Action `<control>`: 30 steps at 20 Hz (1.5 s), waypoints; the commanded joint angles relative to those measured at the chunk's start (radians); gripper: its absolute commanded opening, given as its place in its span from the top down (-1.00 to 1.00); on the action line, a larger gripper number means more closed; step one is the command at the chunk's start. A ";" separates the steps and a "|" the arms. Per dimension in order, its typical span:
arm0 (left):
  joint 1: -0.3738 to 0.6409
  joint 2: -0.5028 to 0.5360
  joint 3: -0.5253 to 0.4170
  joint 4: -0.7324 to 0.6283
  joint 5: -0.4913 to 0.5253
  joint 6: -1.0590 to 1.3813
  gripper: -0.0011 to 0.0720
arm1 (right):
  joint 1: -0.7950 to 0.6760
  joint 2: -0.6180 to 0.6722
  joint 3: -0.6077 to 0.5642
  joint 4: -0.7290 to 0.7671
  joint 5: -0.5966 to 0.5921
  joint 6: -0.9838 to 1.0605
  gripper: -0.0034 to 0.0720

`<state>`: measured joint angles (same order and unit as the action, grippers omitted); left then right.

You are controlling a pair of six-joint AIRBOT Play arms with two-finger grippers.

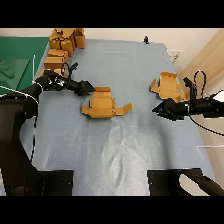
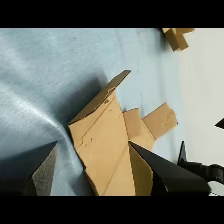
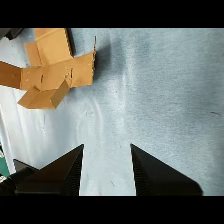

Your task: Fold the box.

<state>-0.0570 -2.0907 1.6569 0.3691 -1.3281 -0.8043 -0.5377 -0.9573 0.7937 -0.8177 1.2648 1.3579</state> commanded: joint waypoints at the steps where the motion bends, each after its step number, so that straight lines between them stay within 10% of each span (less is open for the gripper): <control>1: -0.021 -0.033 0.015 -0.016 -0.036 0.040 -0.91 | 0.000 0.001 0.000 0.003 -0.002 0.005 -0.33; 9: -0.041 -0.033 0.015 -0.009 -0.151 0.175 -0.80 | 0.000 0.001 0.000 -0.008 -0.002 0.004 -0.27; 11: -0.041 -0.033 0.015 -0.010 -0.178 0.252 0.35 | 0.000 0.001 0.000 -0.013 -0.006 0.004 -0.27; 13: -0.041 -0.031 0.015 -0.013 -0.191 0.307 0.38 | 0.000 0.001 0.000 -0.016 -0.018 0.002 -0.27; 14: -0.040 -0.029 0.015 -0.013 -0.202 0.356 0.87 | 0.000 0.001 0.000 -0.016 -0.019 -0.014 -0.27; 24: -0.052 0.048 0.070 -0.007 -0.243 0.745 0.92 | 0.047 0.038 0.001 -0.027 -0.035 -0.520 -0.26; 30: -0.128 0.125 0.064 0.151 -0.109 0.783 0.93 | 0.378 0.060 0.001 -0.364 -0.053 -0.627 -0.26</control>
<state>-0.1528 -1.9961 1.7233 0.4469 -1.5024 -0.0589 -0.3122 -0.9043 0.7937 -1.0054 1.2224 0.7944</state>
